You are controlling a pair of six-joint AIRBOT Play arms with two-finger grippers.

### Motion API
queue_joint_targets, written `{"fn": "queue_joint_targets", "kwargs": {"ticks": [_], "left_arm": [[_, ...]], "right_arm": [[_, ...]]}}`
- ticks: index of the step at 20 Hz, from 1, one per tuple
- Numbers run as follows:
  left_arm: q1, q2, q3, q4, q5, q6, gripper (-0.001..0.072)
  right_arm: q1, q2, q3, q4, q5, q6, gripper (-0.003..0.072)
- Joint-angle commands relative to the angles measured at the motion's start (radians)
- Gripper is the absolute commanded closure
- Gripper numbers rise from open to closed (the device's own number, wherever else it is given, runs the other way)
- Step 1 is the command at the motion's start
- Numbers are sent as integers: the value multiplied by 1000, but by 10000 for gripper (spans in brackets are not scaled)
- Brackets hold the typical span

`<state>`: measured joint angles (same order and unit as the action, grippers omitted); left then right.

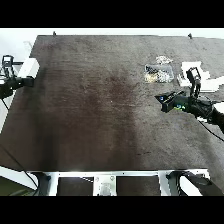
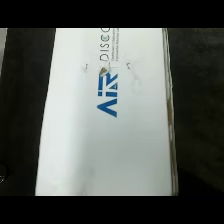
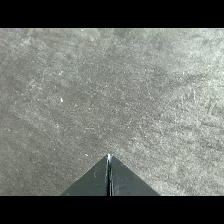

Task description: Fold the box and place the chain.

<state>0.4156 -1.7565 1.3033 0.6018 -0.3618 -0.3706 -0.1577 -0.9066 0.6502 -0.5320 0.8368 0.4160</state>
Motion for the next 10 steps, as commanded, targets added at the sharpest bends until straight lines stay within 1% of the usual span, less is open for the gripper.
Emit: {"fn": "queue_joint_targets", "kwargs": {"ticks": [1, 3, 7, 8, 10], "left_arm": [[23, -48, 42, -5, -33, 4, 690], [32, -60, 42, -2, 5, 5, 690], [42, -70, 60, 1, 21, 14, 690], [46, -82, 80, 2, -1, 13, 690], [57, -108, 121, 7, -79, 13, 686]], "right_arm": [[0, -1, -5, 0, 0, 0, 672], [0, -1, -9, 0, -3, 0, 672], [0, -3, -13, 2, -4, 0, 672], [0, -3, -13, 1, -3, 0, 672], [0, -3, -13, 1, -3, 0, 672]]}}
